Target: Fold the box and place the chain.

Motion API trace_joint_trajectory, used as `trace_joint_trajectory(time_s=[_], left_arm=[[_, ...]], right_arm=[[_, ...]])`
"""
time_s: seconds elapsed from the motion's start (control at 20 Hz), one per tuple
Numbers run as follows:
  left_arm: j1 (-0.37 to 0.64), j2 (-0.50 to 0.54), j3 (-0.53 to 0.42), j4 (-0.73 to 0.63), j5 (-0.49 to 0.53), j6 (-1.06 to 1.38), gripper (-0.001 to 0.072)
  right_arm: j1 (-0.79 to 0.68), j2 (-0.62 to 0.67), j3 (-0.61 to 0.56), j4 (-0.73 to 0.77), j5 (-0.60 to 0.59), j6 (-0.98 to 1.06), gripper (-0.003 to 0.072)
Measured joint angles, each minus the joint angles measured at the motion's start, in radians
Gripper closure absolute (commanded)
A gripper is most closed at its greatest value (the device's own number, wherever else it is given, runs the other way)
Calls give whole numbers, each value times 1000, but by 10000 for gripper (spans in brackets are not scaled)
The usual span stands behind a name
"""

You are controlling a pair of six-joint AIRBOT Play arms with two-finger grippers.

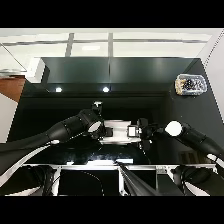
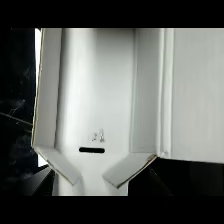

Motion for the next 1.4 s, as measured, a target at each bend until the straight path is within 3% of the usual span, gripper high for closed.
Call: trace_joint_trajectory(time_s=[0.1, 0.2, 0.35, 0.4, 0.85, 1.3, 1.35, 1.4], left_arm=[[0, 0, 0, 1, -2, 3, 678], [0, 0, 0, 3, -4, 3, 678], [0, 0, 0, 4, -5, 5, 678], [0, 0, 0, 4, -6, 5, 678], [0, 0, 0, 5, -11, 7, 678], [0, 0, 0, 5, -13, 3, 678], [0, 0, 0, 5, -12, 3, 678], [0, 0, 0, 5, -12, 3, 678]], right_arm=[[-2, 3, 0, -11, 14, 7, -8], [-3, 5, 0, -5, 18, 13, 187], [-3, 6, 0, 32, 25, 18, 365], [-4, 6, 0, 45, 26, 25, 393], [10, -5, 0, 116, 32, 157, 394], [73, -38, 0, 201, -68, 183, 394], [75, -39, 0, 203, -73, 186, 390], [76, -40, 0, 205, -77, 186, 301]])
